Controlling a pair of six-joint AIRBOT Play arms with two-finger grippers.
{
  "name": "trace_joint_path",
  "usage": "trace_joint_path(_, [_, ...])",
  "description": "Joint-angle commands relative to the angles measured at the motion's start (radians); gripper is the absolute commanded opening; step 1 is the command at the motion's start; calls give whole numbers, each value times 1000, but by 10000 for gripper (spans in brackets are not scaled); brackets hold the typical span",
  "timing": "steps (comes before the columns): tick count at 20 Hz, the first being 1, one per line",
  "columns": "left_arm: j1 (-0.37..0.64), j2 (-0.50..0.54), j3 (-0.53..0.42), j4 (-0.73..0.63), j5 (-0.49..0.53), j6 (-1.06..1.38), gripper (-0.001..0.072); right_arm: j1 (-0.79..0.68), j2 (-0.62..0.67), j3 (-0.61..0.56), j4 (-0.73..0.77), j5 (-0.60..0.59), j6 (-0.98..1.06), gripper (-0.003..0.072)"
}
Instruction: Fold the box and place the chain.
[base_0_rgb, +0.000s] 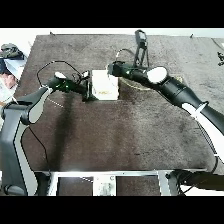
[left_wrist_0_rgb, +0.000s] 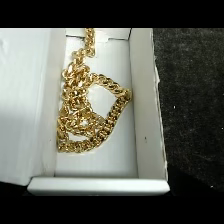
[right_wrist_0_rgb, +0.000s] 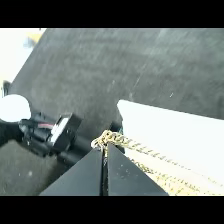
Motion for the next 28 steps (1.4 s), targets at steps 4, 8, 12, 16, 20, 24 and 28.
trace_joint_path(4, [0,0,1,0,0,0,344,50,-129,8,-6,38,15,-7])
trace_joint_path(8, [0,0,1,0,0,0,344,32,-150,11,-22,40,22,-7])
trace_joint_path(12, [0,0,1,0,0,0,344,36,-73,12,-24,44,21,-7])
trace_joint_path(16, [0,0,1,0,0,0,344,37,31,12,-51,40,20,-8])
trace_joint_path(20, [0,0,1,0,0,0,344,42,35,11,-69,40,18,-7])
trace_joint_path(24, [0,0,1,0,0,0,344,42,-6,10,-97,40,23,-6])
trace_joint_path(28, [0,0,1,0,0,0,344,9,-47,-15,-141,41,28,263])
